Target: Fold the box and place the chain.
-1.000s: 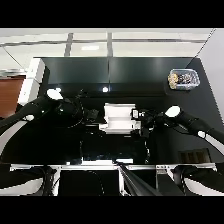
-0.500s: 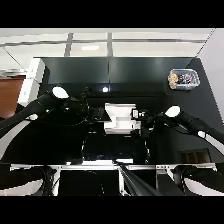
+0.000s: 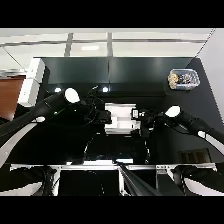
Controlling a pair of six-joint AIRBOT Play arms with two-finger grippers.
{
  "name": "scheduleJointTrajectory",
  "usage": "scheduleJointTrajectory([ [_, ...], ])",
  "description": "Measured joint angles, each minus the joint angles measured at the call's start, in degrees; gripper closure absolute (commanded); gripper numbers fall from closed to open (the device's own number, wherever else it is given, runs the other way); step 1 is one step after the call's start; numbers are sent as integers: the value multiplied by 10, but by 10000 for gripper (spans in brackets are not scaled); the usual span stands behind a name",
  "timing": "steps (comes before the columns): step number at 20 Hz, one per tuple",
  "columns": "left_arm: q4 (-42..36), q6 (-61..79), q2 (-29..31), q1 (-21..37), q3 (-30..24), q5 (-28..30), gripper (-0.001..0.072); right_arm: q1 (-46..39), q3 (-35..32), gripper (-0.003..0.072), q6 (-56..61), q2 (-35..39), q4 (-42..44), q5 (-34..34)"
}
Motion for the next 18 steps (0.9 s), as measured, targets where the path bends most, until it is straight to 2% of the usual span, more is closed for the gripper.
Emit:
scheduleJointTrajectory([
  [5,113,-116,0,-43,19,21,275,0,0,633,0,0,0,-1],
  [6,130,-136,0,-49,22,22,347,0,0,633,0,0,0,-1],
  [7,148,-155,0,-56,24,22,385,0,0,633,0,0,0,-1],
  [11,202,-213,0,-79,27,23,385,0,0,633,0,0,0,0],
  [18,249,-291,0,-113,29,20,385,0,0,633,0,0,0,0],
])
